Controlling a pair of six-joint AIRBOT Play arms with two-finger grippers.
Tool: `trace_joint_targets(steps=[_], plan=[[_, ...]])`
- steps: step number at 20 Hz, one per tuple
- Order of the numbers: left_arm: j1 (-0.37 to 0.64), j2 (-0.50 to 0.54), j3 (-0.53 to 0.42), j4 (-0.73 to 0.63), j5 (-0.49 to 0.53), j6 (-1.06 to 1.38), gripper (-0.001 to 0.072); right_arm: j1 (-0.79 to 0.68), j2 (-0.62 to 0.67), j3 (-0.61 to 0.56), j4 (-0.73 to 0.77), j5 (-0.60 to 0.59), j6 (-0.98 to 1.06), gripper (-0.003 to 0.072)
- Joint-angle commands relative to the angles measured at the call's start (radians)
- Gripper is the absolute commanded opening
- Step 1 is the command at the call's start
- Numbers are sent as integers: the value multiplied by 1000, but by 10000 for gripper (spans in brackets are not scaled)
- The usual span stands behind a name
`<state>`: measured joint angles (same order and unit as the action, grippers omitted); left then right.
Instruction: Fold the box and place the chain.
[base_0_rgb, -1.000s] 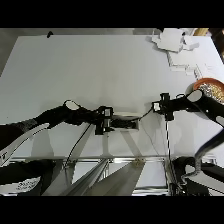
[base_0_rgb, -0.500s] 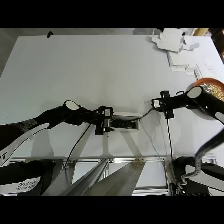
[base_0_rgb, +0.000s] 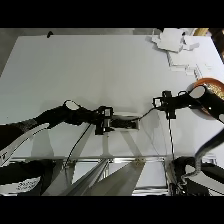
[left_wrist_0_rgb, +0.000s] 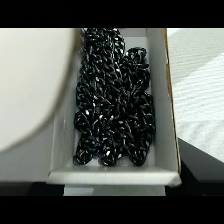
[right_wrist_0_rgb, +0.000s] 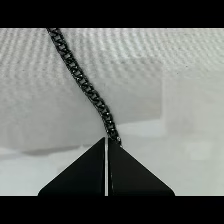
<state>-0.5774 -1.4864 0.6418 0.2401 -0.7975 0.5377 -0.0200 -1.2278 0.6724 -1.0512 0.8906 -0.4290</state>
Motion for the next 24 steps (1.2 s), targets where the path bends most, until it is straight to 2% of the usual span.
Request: trace_joint_targets(steps=[1, 2, 3, 4, 5, 11, 17, 20, 24], plan=[[0, 0, 0, 0, 0, 0, 278, 0, 35, 1, -17, 43, 40, 19], [0, 0, 0, 0, 0, 0, 278, 0, 35, 1, -17, 44, 40, 31], [0, 0, 0, 0, 0, 0, 278, 0, 35, 1, -17, 29, 39, 122], [0, 0, 0, 0, 0, 0, 278, 0, 33, 1, -17, -1, 39, 245], [0, 0, 0, 0, 0, 0, 278, 0, 30, 1, -17, -33, 39, 279], [0, 0, 0, 0, 0, 0, 278, 0, -62, 23, -17, -60, 36, 274], [0, 0, 0, 0, 0, 0, 278, 0, -112, 35, -16, -50, 36, 223], [0, 0, 0, 0, 0, 0, 278, 0, -108, 35, -21, -8, 37, 17], [0, 0, 0, 0, 0, 0, 278, 0, 6, 35, -83, 15, 154, 19]])
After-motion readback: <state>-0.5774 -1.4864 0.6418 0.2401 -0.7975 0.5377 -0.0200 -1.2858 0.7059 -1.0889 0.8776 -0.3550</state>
